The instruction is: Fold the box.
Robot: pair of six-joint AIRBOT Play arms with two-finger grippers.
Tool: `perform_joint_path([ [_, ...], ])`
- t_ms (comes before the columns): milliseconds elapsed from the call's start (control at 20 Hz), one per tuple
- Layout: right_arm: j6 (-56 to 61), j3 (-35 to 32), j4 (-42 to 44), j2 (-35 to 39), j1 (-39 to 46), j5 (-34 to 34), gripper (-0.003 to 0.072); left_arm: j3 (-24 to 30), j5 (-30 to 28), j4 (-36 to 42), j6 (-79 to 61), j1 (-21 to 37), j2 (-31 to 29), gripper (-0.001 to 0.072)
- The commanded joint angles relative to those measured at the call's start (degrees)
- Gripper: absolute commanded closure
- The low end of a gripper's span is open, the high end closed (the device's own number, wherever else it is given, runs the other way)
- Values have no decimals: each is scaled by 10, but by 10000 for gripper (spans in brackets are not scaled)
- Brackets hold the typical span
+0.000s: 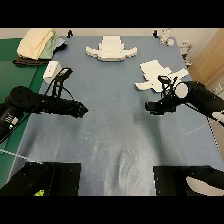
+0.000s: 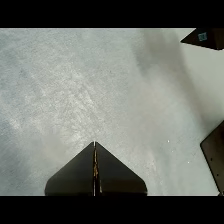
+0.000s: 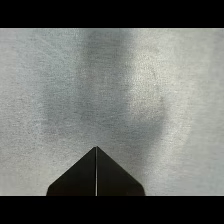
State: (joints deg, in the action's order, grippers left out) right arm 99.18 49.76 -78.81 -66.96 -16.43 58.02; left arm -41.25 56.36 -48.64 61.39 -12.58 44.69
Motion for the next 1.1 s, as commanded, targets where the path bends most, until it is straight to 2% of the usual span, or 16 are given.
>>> perform_joint_path([
  [0,0,0,0,0,0,0,682,0,0,0,0,0,0,696],
  [350,0,0,7,0,0,-1,682,0,0,0,0,0,0,697],
  [650,5,3,82,-1,1,-43,682,0,-3,0,0,0,0,696],
  [700,14,16,74,-2,7,-37,663,0,-3,0,0,0,0,696],
  [800,64,80,37,-15,55,-5,373,0,-5,3,0,0,0,697],
  [900,59,181,25,-50,145,27,373,0,-21,15,0,0,0,696],
  [1050,-42,365,48,-163,300,70,373,0,-35,43,0,0,0,696],
])
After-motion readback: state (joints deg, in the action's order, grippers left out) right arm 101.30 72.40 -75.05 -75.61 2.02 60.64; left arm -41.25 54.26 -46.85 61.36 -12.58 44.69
